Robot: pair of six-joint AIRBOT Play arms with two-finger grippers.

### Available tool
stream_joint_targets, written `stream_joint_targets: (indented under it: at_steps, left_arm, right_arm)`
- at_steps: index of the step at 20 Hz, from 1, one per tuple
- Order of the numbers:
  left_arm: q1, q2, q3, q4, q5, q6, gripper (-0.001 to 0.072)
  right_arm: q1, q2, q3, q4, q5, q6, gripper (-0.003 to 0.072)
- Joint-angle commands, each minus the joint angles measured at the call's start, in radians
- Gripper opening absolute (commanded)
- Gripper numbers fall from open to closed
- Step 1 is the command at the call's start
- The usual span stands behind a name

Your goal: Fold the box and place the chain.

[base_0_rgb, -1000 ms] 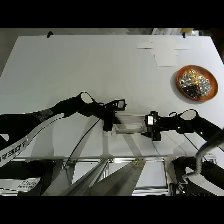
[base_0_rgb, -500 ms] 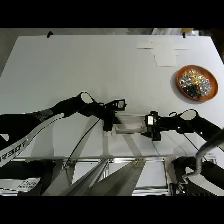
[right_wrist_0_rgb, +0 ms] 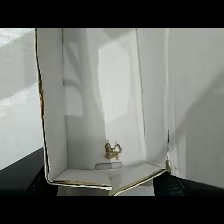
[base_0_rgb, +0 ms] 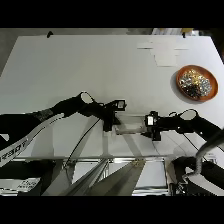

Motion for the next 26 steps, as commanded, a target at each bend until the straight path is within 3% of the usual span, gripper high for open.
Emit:
stream_joint_targets:
  at_steps: [1,2,3,4,10,16,17,19,20,23,26]
  left_arm:
    - [0.000,0.001,0.001,-0.006,-0.034,-0.002,0.0331]
    - [0.001,0.003,0.001,-0.006,-0.029,-0.002,0.0533]
    - [0.001,0.007,0.001,-0.005,-0.025,-0.003,0.0624]
    - [0.002,0.013,0.001,-0.005,-0.026,-0.003,0.0646]
    - [0.002,0.103,0.001,0.096,-0.024,-0.050,0.0630]
    - [0.002,0.261,0.001,0.450,-0.035,-0.428,0.0620]
    - [0.002,0.301,0.001,0.491,-0.041,-0.486,0.0516]
    - [0.002,0.391,0.001,0.522,-0.078,-0.554,0.0102]
    - [0.000,0.439,0.001,0.521,-0.110,-0.560,0.0005]
    - [-0.033,0.543,0.001,0.518,-0.193,-0.623,0.0001]
    - [-0.127,0.563,0.000,0.517,-0.200,-0.680,0.0001]
  right_arm:
    - [0.000,0.000,0.000,0.000,0.001,0.003,0.0382]
    - [0.000,0.000,0.000,0.000,0.000,0.003,0.0382]
    - [0.000,0.000,0.000,0.001,0.001,0.003,0.0382]
    - [0.000,0.000,0.000,0.000,0.001,0.003,0.0382]
    - [0.000,0.000,0.000,0.001,0.000,0.003,0.0382]
    - [0.000,0.000,0.000,0.000,0.000,0.003,0.0382]
    - [0.000,0.000,0.000,0.001,0.000,0.003,0.0382]
    - [0.000,0.000,0.000,0.000,0.000,0.003,0.0382]
    - [0.000,0.000,0.000,0.000,0.000,0.003,0.0382]
    - [0.000,0.000,0.000,0.000,0.000,0.003,0.0382]
    - [0.000,0.000,0.000,0.000,0.000,0.003,0.0382]
